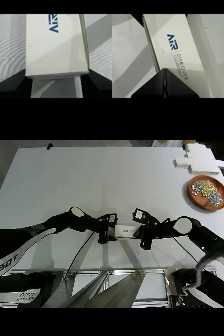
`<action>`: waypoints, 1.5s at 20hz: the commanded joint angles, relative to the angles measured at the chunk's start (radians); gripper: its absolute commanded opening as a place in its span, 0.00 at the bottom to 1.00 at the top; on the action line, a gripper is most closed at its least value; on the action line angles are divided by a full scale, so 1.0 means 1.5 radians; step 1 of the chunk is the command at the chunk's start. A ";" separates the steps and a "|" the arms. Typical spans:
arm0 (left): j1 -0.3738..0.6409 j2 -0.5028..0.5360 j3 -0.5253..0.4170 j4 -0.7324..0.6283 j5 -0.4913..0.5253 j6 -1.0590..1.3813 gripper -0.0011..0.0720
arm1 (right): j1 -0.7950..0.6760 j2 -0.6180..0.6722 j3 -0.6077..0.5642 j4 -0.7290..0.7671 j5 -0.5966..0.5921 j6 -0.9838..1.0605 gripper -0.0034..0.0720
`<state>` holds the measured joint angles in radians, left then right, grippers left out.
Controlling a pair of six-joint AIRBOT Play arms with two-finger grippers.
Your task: Fold the box and place the chain.
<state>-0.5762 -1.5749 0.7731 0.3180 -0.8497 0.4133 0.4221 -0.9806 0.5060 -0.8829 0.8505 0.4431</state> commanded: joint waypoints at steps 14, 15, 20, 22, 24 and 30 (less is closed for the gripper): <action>0.001 0.000 0.000 0.001 0.000 0.001 0.06 | 0.001 -0.037 0.014 0.162 -0.025 -0.054 0.07; 0.001 0.000 0.000 0.001 0.000 0.001 0.06 | 0.001 -0.045 0.014 0.154 -0.016 -0.054 0.07; 0.001 0.000 0.000 0.001 0.000 0.001 0.06 | 0.001 -0.052 0.013 0.124 -0.011 -0.054 0.07; 0.001 0.000 0.000 0.001 0.000 0.001 0.06 | 0.001 -0.052 0.012 0.115 -0.011 -0.054 0.07; 0.001 0.000 0.000 0.001 0.000 0.001 0.06 | 0.001 -0.053 0.008 0.101 -0.012 -0.054 0.07; 0.001 0.000 0.000 0.001 0.000 0.001 0.06 | 0.000 -0.058 -0.007 0.082 -0.021 -0.049 0.07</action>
